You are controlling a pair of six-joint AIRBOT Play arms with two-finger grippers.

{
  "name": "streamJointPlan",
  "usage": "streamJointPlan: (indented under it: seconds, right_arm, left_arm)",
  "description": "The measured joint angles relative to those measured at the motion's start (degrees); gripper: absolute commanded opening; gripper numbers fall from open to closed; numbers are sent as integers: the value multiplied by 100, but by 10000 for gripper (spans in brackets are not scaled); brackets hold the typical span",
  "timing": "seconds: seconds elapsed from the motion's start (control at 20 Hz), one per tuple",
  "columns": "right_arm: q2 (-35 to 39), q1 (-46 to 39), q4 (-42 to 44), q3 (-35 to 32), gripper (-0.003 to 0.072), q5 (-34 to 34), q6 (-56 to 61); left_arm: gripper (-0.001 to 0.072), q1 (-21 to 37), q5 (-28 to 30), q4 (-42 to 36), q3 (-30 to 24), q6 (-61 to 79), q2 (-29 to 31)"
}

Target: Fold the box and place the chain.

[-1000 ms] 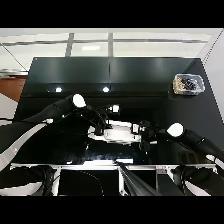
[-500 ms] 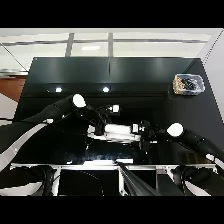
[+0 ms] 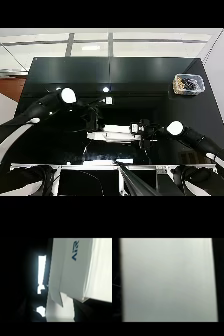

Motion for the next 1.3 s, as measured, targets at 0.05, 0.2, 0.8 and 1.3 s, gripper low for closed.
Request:
streamJointPlan:
  seconds: [0.05,0.2,0.8,1.3]
  right_arm:
    - [0,0,-13,13,357,4,0]
    - [0,0,-44,35,357,20,0]
    - [0,0,-63,46,357,22,2]
    - [0,0,-61,46,357,20,7]
  left_arm:
    - [261,70,-129,315,4,-376,149]
    - [27,315,-713,922,11,-1178,498]
    - [27,-26,-1008,-2658,-1366,-1467,887]
    - [28,-334,2334,-4280,-1698,-699,693]
